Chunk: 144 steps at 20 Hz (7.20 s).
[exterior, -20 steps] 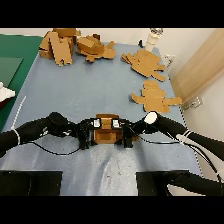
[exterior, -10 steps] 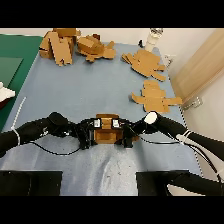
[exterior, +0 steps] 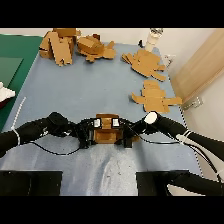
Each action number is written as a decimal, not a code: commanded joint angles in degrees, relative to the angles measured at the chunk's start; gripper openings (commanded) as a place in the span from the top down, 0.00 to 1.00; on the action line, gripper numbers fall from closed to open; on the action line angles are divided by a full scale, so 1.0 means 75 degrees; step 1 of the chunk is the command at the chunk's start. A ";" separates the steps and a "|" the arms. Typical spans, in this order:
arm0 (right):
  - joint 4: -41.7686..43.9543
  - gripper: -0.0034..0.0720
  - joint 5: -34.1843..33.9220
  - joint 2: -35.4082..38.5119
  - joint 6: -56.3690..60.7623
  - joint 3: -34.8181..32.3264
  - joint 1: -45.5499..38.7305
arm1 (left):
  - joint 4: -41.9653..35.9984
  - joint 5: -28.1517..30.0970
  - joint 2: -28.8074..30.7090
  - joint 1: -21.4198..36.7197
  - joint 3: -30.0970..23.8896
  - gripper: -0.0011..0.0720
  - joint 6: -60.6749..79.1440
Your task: Fold the box.
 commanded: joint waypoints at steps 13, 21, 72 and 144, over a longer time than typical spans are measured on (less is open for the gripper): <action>-0.0458 0.00 -0.0079 0.0443 0.1577 0.0009 -0.0012 | 0.0003 -0.0029 -0.0003 0.0000 0.0009 0.17 -0.0003; -0.1314 0.00 0.0219 0.0807 0.2538 0.0009 -0.0017 | 0.0003 -0.0029 -0.0003 0.0000 0.0009 0.17 -0.0003; -0.1970 0.75 0.1017 0.3279 0.8058 0.0020 -0.0017 | 0.0114 -0.0114 -0.0117 -0.0032 0.0143 0.09 -0.0239; 0.3104 0.96 0.0399 -0.0481 0.7953 0.0017 -0.0970 | 0.0201 -0.0629 -0.0146 -0.0143 0.0187 0.17 -0.0230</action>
